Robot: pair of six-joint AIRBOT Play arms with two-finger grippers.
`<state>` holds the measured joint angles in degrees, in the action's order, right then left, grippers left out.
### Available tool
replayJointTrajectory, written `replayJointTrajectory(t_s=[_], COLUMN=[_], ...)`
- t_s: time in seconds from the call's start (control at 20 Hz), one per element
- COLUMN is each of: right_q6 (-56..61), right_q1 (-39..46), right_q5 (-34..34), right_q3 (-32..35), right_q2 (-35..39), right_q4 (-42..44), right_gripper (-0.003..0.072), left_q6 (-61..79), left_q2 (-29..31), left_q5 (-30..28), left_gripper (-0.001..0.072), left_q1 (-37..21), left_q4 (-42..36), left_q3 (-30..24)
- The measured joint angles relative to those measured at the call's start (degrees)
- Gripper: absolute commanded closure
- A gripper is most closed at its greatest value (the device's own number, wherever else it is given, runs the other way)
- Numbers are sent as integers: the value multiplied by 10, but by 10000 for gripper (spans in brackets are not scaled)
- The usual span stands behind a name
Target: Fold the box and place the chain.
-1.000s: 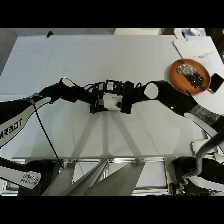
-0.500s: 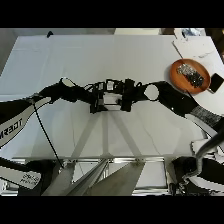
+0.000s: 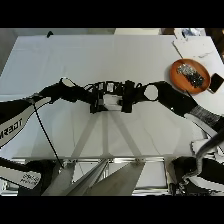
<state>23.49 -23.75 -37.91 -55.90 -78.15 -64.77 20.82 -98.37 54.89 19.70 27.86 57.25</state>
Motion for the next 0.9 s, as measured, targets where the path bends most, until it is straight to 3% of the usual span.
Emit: replayJointTrajectory(t_s=[0.2, 0.3, 0.4, 0.5, 0.55, 0.65, 0.8, 0.85, 0.9], right_q6=[0, 0, 0, 5, 12, 28, 44, 49, 52], right_q1=[-12, -20, -28, -34, -36, -38, -41, -42, -42], right_q5=[-5, -8, -10, -9, -8, -6, 7, 9, 9], right_q3=[0, 0, 0, 0, 0, 0, 0, 1, 1], right_q2=[-5, -7, -7, -7, -7, -7, -7, -8, -8], right_q4=[0, -2, -1, -2, -2, -2, -1, 2, 3], right_gripper=[387, 269, 296, 436, 452, 453, 530, 521, 461], left_q6=[1, 2, 2, 2, 2, 1, -2, -2, -2], left_q2=[0, 0, 0, 0, 0, 0, 0, 0, 0], left_q5=[0, 0, 1, 1, 3, 3, 2, -4, 0], left_gripper=[556, 556, 556, 556, 556, 556, 556, 556, 556], left_q1=[0, 0, 0, 0, 0, 0, 0, 0, 0], left_q4=[2, 2, 2, 2, 2, 2, 0, -4, -3], left_q3=[0, 0, 0, 0, 0, 0, 0, 0, 0])
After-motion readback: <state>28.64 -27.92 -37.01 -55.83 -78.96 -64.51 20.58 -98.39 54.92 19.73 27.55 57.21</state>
